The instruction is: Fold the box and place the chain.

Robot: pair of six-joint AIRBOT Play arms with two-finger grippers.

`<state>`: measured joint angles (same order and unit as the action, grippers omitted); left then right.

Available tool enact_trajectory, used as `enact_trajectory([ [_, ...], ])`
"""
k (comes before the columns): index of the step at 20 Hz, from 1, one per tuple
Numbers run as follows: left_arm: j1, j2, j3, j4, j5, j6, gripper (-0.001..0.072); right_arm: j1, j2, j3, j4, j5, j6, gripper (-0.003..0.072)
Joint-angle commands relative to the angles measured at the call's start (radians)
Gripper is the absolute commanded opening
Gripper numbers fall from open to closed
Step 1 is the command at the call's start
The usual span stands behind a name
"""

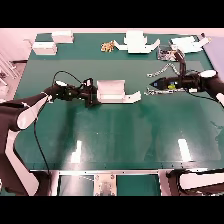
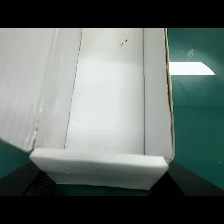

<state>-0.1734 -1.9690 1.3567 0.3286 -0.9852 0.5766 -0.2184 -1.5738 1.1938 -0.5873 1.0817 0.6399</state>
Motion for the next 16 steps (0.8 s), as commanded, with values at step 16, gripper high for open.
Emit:
enact_trajectory([
  [16,0.0,-0.001,0.0,0.0,0.0,0.0,0.0625,0.287,-0.177,0.073,0.029,-0.02,0.188,0.0002],
])
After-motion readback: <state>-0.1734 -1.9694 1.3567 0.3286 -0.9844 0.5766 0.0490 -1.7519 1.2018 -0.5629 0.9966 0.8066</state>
